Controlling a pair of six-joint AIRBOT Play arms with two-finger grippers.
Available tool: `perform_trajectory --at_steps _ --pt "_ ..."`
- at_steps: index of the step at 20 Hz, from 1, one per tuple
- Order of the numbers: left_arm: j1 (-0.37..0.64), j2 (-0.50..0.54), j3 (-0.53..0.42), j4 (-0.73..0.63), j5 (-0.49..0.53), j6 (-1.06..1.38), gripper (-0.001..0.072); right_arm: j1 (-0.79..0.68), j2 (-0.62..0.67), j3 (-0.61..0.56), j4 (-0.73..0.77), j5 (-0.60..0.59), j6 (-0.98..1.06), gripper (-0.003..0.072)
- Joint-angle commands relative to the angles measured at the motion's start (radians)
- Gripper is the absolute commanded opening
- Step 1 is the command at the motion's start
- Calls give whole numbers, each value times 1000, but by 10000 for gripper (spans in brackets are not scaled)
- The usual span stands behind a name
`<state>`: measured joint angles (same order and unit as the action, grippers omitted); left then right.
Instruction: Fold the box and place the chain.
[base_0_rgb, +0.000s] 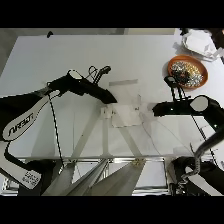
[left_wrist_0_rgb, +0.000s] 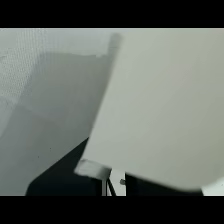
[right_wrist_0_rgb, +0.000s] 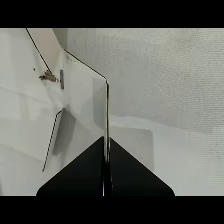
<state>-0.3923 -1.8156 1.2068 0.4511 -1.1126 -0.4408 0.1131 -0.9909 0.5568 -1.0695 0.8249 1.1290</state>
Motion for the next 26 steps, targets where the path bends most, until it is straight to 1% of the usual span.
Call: perform_trajectory --at_steps 1,4,5,6,7,8,9,11,12,14,16,17,18,19,20,21,23,26 --pt "4 1 1 41 -28 104 3 1 -1 -1 -1 2 0 22" --pt "4 10 1 37 -69 214 3 1 0 0 11 10 0 24" --pt "4 19 1 39 -75 233 2 1 2 0 24 18 0 37" --pt "4 32 1 48 -75 236 1 1 6 4 30 29 0 125" --pt "-2 51 1 84 -83 231 -1 1 13 15 31 57 1 233" --pt "-15 71 1 137 -100 219 -3 1 19 32 31 96 1 296" --pt "-41 96 0 218 -110 179 -4 1 27 54 28 147 1 323" --pt "-110 151 -2 365 -100 115 -6 1 49 98 12 245 1 338" --pt "-143 181 -10 377 -85 122 -6 1 66 113 -2 285 1 338" --pt "-195 258 -68 321 18 179 -6 1 118 124 -40 367 1 338" --pt "-214 340 -168 202 145 272 -6 1 183 124 -117 455 18 338" --pt "-212 368 -217 130 179 330 -5 1 217 124 -162 486 24 338" --pt "-202 386 -264 46 181 390 -3 1 248 124 -190 505 24 337" --pt "-191 386 -296 -26 160 426 0 1 274 124 -196 508 23 337" --pt "-185 379 -322 -74 145 453 0 1 296 124 -191 504 23 337" --pt "-180 371 -340 -81 143 476 0 1 312 124 -180 499 24 337" --pt "-179 357 -344 -54 162 500 3 1 325 123 -165 499 24 337" --pt "-181 356 -344 -28 260 542 3 1 325 123 -156 492 24 337"
